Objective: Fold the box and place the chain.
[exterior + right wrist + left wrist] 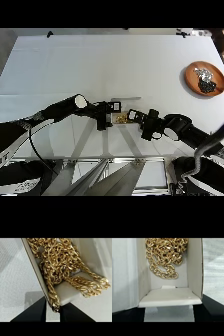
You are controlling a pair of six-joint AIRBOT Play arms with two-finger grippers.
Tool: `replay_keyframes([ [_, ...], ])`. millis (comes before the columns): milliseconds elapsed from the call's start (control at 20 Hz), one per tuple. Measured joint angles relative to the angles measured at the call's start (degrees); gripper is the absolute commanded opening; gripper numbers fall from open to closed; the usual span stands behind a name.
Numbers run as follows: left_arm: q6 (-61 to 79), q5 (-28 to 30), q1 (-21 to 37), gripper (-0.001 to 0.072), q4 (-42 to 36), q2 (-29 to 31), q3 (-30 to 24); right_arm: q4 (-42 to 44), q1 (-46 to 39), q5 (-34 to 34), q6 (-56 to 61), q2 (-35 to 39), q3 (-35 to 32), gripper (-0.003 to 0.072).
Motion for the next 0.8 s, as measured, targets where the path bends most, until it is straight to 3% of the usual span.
replay_keyframes([
  [250, 0.0, 0.0, 0.0, 0.0435, 0.0, 0.0, 0.0, 0.2, 0.0, 0.0, 0.6, -0.8, 0.0, 0.0014],
  [800, 0.0, 0.0, 0.0, 0.0435, 0.0, 0.0, 0.0, -0.3, 0.0, 5.5, 2.2, 5.5, 0.0, 0.0013],
])
